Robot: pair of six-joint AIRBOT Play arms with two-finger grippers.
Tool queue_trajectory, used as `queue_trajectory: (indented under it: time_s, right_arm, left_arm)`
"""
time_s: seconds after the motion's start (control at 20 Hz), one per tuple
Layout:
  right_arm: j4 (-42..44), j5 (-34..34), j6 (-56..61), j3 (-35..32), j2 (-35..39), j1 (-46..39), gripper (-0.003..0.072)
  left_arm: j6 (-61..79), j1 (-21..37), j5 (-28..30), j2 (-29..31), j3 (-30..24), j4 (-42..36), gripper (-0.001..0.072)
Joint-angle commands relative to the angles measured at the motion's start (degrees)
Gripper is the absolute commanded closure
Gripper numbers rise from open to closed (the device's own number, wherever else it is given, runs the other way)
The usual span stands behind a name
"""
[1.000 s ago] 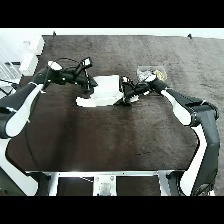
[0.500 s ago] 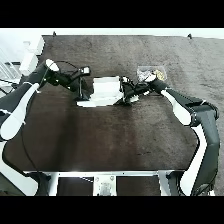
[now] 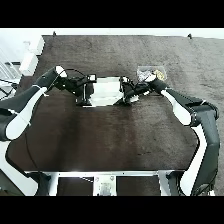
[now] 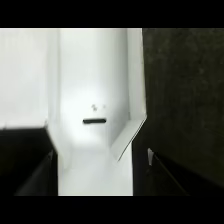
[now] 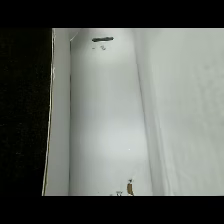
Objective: Fold the box and place the chain.
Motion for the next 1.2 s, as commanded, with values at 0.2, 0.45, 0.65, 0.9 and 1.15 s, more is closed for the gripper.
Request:
queue_trajectory:
  time_s: [0.2,0.45,0.65,0.9,1.15]
  right_arm:
    - [0.02,0.02,0.02,-0.02,-0.02,0.02,0.0229]
    - [0.02,0.02,0.02,-0.02,-0.02,0.02,0.023]
    - [0.02,0.02,0.02,-0.02,-0.02,0.02,0.023]
    - [0.02,0.02,0.02,-0.02,-0.02,0.02,0.023]
    - [0.02,0.02,0.02,-0.02,-0.02,0.02,0.023]
  left_arm:
    - [-4.37,-1.75,3.08,-1.03,-0.07,2.43,0.0068]
    - [-4.37,-1.75,3.74,-1.33,-0.07,3.17,0.0176]
    - [-4.31,-1.75,4.44,-1.31,-0.07,3.13,0.0177]
    - [-4.31,-1.75,4.28,-1.33,-0.07,2.12,0.0363]
    - [-2.19,-1.77,4.35,-1.7,-0.09,-4.55,0.038]
